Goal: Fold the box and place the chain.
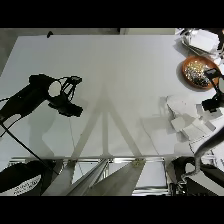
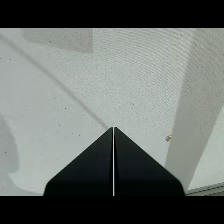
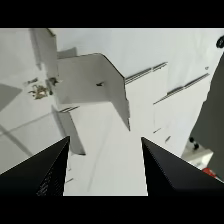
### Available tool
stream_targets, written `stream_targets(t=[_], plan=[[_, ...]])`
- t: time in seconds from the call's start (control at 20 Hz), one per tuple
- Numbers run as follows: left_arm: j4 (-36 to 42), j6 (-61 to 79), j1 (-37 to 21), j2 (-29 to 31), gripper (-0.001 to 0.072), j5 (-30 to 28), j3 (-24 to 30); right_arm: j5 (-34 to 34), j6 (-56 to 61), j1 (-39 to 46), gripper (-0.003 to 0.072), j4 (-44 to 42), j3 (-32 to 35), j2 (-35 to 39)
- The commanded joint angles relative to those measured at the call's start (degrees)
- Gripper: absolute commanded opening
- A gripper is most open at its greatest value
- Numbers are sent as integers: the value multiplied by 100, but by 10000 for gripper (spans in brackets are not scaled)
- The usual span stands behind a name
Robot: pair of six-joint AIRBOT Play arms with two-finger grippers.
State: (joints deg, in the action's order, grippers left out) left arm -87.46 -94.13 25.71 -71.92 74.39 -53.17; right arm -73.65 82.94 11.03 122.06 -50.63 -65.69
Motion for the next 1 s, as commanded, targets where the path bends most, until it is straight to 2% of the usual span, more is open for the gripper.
stream_targets(t=[0.0, 0.35, 0.45, 0.5, 0.55, 0.75, 0.95], plan=[[0, 0, -4, 4, 5, 0, 2, 107, -260, 492, 546, 378, -15, -619], [0, 0, -4, 4, 5, 0, 2, 658, -188, 494, 498, 603, -15, -1493], [0, 0, -4, 4, 5, 0, 2, 737, -133, 494, 303, 603, -15, -1626], [0, 0, -4, 4, 5, 0, 2, 723, -136, 494, 177, 597, -15, -1657], [0, 0, -4, 4, 5, 0, 2, 717, -136, 494, 20, 584, -15, -1657], [0, 0, -4, 4, 5, 0, 2, 568, -404, 437, 16, 101, -15, -1449], [0, 0, -4, 4, 5, -2, 2, 647, -979, 184, 15, -2575, 28, -476]])
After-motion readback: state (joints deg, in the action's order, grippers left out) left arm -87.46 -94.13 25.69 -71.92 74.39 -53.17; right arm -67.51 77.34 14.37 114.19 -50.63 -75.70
